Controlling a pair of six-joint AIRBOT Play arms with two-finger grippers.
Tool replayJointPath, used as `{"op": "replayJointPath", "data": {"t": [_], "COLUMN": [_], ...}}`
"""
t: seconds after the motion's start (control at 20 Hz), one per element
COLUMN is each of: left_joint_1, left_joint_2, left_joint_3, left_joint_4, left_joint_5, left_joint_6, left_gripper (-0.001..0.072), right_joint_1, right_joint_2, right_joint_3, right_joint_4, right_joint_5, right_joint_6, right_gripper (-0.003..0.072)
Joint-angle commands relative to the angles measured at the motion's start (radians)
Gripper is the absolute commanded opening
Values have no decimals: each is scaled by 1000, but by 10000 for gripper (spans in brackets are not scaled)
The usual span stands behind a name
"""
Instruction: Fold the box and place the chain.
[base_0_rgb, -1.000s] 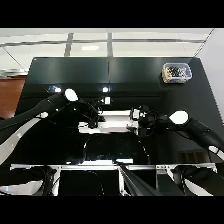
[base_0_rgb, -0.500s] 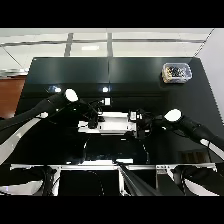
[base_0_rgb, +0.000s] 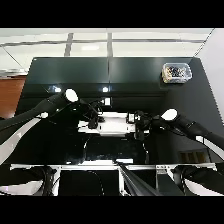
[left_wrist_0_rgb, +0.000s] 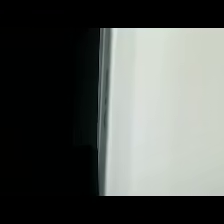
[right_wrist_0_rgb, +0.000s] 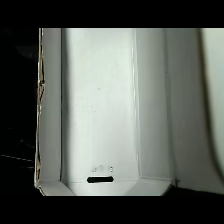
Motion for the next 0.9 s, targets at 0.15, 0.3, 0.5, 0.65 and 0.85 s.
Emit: {"op": "replayJointPath", "data": {"t": [0.15, 0.3, 0.5, 0.65, 0.85], "left_joint_1": [-1, -1, -1, -1, -1], "left_joint_2": [0, 0, 0, 0, 0], "left_joint_3": [0, 0, 0, 0, 0], "left_joint_4": [-4, -5, -5, -5, -5], "left_joint_5": [0, 0, 0, -1, -1], "left_joint_6": [-4, -4, -4, -4, -4], "left_gripper": [23, 23, 23, 23, 23], "right_joint_1": [2, 8, 51, 51, 51], "right_joint_2": [-36, -41, -48, -48, -48], "right_joint_3": [38, 43, 47, 47, 47], "right_joint_4": [-56, -71, -145, -144, -144], "right_joint_5": [10, 13, -14, -17, -17], "right_joint_6": [91, 100, 143, 146, 146], "right_gripper": [695, 695, 695, 695, 691]}}
